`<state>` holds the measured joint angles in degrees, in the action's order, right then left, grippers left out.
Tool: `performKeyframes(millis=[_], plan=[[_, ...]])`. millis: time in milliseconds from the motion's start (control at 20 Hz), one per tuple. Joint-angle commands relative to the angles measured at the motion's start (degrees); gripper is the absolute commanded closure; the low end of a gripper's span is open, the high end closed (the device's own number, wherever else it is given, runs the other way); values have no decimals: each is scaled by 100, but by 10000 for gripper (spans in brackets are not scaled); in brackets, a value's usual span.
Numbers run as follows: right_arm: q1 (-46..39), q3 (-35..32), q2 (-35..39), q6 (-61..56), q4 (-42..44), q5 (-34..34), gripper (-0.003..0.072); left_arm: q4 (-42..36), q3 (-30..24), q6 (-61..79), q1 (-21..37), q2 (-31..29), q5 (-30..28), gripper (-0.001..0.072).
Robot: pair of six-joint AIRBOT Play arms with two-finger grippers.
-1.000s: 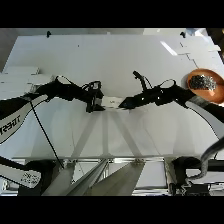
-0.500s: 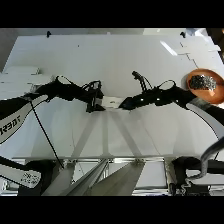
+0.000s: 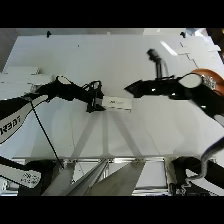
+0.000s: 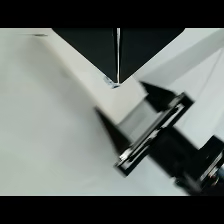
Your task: Fold the box and place the chain.
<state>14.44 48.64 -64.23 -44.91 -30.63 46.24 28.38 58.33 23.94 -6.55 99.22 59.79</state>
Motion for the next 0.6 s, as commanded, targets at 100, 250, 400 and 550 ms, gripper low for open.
performKeyframes(millis=[100, 250, 400, 550], plan=[[-1231, 7, 1211, -1226, -2015, 7, 671, 13, 2, 4, 2, -2, 7, 372], [-1751, 7, 1353, -2013, -3259, 323, 671, 13, 2, 4, 0, -2, 4, 372], [-1808, 7, 1338, -2815, -4760, 632, 670, 13, 2, 4, 2, -2, 7, 372], [-1808, 7, 1338, -2927, -5053, 599, 670, 13, 2, 4, 2, -2, 7, 372]])
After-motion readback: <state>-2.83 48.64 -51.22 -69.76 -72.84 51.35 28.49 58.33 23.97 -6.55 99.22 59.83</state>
